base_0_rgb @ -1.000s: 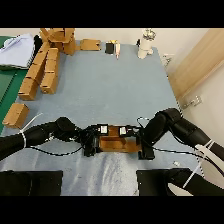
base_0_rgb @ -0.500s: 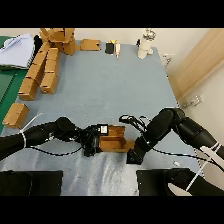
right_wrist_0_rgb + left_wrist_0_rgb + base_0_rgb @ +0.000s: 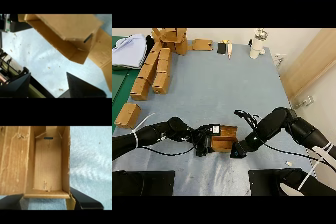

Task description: Fold the box.

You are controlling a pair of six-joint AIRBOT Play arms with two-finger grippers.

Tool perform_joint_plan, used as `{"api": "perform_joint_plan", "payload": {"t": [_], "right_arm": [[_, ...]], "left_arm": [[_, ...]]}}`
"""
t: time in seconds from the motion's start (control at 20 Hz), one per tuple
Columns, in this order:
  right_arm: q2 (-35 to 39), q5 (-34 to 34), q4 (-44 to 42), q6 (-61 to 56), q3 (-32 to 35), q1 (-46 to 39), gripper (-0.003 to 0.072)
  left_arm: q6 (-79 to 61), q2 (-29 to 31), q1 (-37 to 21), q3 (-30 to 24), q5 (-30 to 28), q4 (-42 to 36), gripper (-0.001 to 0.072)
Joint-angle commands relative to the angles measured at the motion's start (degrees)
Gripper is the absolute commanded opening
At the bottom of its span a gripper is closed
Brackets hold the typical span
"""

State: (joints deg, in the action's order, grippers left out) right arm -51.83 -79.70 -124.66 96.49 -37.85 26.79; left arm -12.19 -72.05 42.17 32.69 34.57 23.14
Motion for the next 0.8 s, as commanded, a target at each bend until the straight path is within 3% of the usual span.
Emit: {"api": "perform_joint_plan", "payload": {"t": [0.0,0.6,0.75], "right_arm": [[0.07,3.15,-0.28,-2.49,-0.04,0.07,0.0714],[0.07,5.55,-0.33,-2.45,-0.04,0.13,0.0714],[0.07,6.23,-0.33,-2.45,-0.04,0.13,0.0714]], "left_arm": [[0.0,0.02,0.0,0.0,-0.11,0.02,0.061],[4.76,0.92,-0.09,-0.04,2.45,7.43,0.061],[4.66,0.98,0.0,-0.02,-1.2,7.52,0.061]]}}
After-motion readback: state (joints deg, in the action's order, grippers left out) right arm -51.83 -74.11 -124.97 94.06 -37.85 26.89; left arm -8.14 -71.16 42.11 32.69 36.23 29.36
